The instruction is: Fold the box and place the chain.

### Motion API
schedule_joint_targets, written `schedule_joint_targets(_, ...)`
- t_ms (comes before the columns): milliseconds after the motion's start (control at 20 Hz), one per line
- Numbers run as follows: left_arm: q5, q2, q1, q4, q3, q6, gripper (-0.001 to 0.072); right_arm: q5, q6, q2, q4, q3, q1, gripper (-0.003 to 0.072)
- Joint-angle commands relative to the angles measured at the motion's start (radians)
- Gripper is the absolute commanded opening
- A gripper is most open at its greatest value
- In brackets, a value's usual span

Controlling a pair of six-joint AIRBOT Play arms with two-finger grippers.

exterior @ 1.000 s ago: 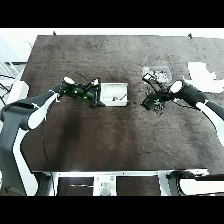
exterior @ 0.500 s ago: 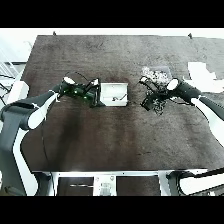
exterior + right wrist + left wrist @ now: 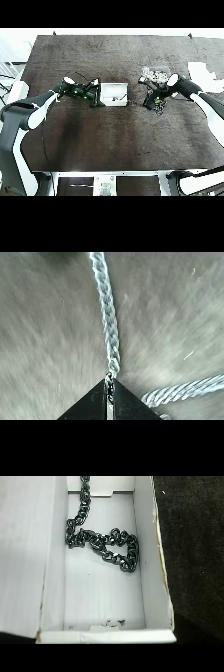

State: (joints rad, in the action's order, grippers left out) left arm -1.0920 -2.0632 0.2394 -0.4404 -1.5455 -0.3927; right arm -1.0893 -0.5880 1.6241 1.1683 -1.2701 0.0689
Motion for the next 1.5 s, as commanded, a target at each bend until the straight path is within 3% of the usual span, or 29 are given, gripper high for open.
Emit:
schedule_joint_targets(0,0.0,0.0,0.0,0.0,0.0,0.0,0.0407,-0.058,-0.005,-0.074,-0.135,-0.086,0.001,0.0012)
schedule_joint_targets(400,0.0,0.0,0.0,0.0,0.0,0.0,0.0407,-0.05,-0.006,-0.367,-0.191,-0.166,0.04,0.0011)
schedule_joint_targets(550,0.0,0.0,0.0,0.0,0.0,0.0,0.0407,0.071,-0.006,-0.452,-0.231,-0.219,0.071,0.0011)
schedule_joint_targets(700,0.0,0.0,0.0,0.0,0.0,-0.001,0.0407,0.278,-0.027,-0.507,-0.256,-0.248,0.135,0.001)
schedule_joint_targets(800,0.0,0.0,0.0,0.0,0.0,0.0,0.0407,0.323,-0.065,-0.502,-0.256,-0.254,0.175,0.001)
schedule_joint_targets(1450,0.0,0.0,0.0,0.0,0.0,-0.001,0.0407,0.321,-0.093,-0.273,-0.275,-0.246,0.323,0.001)
